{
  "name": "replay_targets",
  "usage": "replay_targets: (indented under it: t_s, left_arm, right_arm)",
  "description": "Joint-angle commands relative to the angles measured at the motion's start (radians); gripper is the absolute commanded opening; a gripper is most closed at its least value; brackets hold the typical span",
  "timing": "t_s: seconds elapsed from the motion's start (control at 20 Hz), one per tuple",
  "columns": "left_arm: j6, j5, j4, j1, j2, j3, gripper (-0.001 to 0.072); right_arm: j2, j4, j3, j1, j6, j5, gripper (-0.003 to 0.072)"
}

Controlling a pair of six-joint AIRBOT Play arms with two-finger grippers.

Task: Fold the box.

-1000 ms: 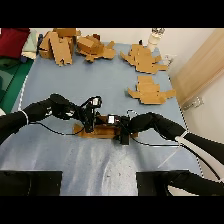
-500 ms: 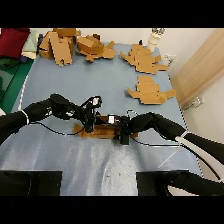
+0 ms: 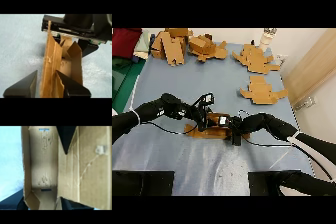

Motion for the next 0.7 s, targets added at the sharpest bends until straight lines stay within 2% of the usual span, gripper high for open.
replay_targets:
  t_s: [0.0, 0.05, 0.1, 0.15, 0.35, 0.5, 0.6, 0.65]
  left_arm:
    - [-0.026, -0.001, 0.026, 0.002, 0.062, 0.001, 0.0412]
    - [-0.06, 0.0, 0.064, 0.002, 0.096, 0.001, 0.0411]
    - [-0.107, 0.0, 0.12, 0.002, 0.128, 0.001, 0.0412]
    - [-0.178, 0.0, 0.194, 0.002, 0.162, 0.0, 0.0412]
    - [-0.49, -0.002, 0.49, 0.002, 0.259, 0.0, 0.0412]
    - [-0.678, -0.016, 0.597, 0.002, 0.293, 0.0, 0.0406]
    - [-0.792, -0.109, 0.601, 0.002, 0.298, 0.0, 0.0023]
    - [-0.803, -0.182, 0.602, 0.002, 0.297, 0.0, 0.0014]
  right_arm:
    - [0.0, -0.002, 0.0, -0.001, 0.002, 0.005, 0.0494]
    - [0.0, -0.002, 0.0, -0.001, 0.003, 0.005, 0.0496]
    - [0.0, -0.002, 0.0, -0.001, 0.01, 0.006, 0.0568]
    - [0.0, -0.002, 0.0, -0.001, 0.018, 0.006, 0.0595]
    - [0.0, -0.003, 0.0, -0.001, 0.021, 0.006, 0.0595]
    - [0.0, -0.003, 0.0, -0.001, 0.021, 0.005, 0.0594]
    - [0.0, -0.003, 0.0, -0.001, 0.021, 0.005, 0.0595]
    - [0.0, -0.003, 0.0, -0.001, 0.021, 0.005, 0.0594]
